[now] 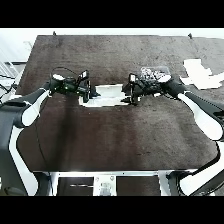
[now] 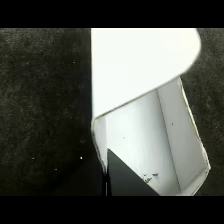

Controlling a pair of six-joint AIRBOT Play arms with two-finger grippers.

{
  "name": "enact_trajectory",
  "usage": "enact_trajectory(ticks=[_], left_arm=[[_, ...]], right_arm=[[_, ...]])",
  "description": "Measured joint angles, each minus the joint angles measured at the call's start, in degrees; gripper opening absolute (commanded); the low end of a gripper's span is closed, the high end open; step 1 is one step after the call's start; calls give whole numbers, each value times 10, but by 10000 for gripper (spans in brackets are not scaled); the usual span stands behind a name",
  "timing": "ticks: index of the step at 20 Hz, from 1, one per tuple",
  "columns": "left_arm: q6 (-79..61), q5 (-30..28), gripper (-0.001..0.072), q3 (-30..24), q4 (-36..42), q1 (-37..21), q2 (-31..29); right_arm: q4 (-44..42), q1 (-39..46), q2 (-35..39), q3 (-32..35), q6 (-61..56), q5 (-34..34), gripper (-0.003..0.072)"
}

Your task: Fold the box and place the chain.

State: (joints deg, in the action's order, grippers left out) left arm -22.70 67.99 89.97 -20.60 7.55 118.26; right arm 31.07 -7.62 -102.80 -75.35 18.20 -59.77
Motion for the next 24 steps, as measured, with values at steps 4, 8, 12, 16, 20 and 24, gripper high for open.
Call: enact_trajectory(ticks=[4, 8, 12, 16, 20, 24], left_arm=[[0, 1, 19, 0, 0, 0, 0], [0, 1, 19, 0, 0, 0, 0], [0, 0, 19, 0, 0, 0, 0], [0, 0, 19, 0, 1, 0, 0], [0, 0, 19, 0, 1, 0, 0], [0, -1, 19, 0, 1, 0, 0]], right_arm=[[1, 3, -36, -31, 0, -54, 638], [1, 4, -76, -66, 1, -93, 638], [1, 4, -105, -94, -1, -113, 638], [1, 1, -119, -106, -5, -118, 638], [0, -3, -129, -113, -5, -119, 638], [-5, -4, -141, -123, -20, -122, 638]])
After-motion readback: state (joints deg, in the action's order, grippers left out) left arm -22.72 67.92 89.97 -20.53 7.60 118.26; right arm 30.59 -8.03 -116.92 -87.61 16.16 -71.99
